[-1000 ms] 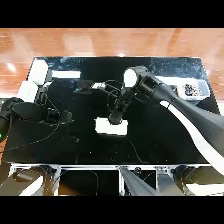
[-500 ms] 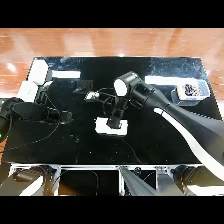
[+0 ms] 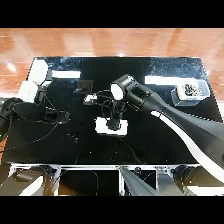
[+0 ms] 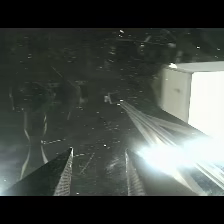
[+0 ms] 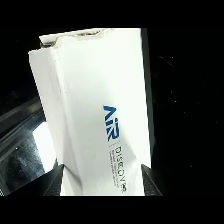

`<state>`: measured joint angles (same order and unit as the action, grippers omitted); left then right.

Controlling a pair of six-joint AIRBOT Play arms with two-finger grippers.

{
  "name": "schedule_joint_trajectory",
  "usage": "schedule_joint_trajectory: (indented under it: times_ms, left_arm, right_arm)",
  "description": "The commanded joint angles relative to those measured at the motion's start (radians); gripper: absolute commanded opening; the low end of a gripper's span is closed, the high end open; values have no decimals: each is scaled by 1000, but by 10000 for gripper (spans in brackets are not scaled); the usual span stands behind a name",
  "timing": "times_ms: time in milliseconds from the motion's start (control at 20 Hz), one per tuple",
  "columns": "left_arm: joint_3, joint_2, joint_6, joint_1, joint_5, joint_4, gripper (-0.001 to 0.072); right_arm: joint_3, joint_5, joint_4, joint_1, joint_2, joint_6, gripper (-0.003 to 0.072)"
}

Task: Fold the box and place the chain.

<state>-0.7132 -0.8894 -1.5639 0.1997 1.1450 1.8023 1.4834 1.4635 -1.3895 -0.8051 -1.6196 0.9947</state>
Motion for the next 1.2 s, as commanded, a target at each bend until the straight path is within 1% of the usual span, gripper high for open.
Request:
schedule_joint_trajectory:
  times_ms: [0, 100, 250, 350, 650, 1150]
  left_arm:
    - [0, 0, 7, -41, 5, -11, 441]
    - [0, 0, 0, -59, 11, -11, 441]
    - [2, 0, 0, -55, 8, -9, 441]
    - [17, 0, 0, -55, -5, -9, 441]
    - [71, 0, 0, -55, -15, -9, 441]
    - [76, 0, 0, -55, -38, -5, 442]
  right_arm:
    - [1, 3, -7, -2, 1, 1, 545]
    - [1, 2, -7, -2, 1, 1, 544]
    - [1, 3, -12, -2, 1, 5, 543]
    - [1, 1, -22, -2, 1, 17, 467]
    - [1, -35, -25, -2, 0, 45, 468]
    - [-2, -58, -71, -40, 0, 72, 468]
